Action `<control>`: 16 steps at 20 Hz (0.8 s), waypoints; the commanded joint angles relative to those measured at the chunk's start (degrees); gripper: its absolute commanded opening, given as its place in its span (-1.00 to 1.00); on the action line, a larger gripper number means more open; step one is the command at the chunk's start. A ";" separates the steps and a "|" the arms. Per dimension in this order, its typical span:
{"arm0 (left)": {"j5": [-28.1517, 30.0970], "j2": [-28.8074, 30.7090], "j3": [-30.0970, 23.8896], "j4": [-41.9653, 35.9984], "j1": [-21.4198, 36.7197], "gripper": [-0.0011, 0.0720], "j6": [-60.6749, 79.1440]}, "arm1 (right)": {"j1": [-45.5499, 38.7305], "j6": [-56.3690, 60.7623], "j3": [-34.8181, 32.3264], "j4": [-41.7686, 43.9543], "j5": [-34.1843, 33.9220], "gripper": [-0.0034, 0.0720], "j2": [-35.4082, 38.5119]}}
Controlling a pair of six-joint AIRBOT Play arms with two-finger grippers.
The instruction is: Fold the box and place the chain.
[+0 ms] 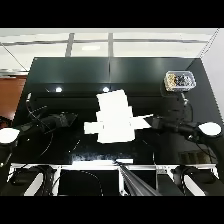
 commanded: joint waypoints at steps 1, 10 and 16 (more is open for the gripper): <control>-4.76 -8.52 4.13 -0.66 0.04 0.97 2.19 | 10.03 0.04 -1.60 1.51 -9.88 -0.88 1.46; -23.12 -44.41 22.93 -14.45 -2.12 0.97 28.35 | 11.17 1.95 -1.60 1.20 -9.57 -0.88 1.46; -34.58 -55.71 31.50 -11.67 -8.74 0.90 32.83 | 11.17 2.62 -1.60 1.20 -8.94 -0.88 1.46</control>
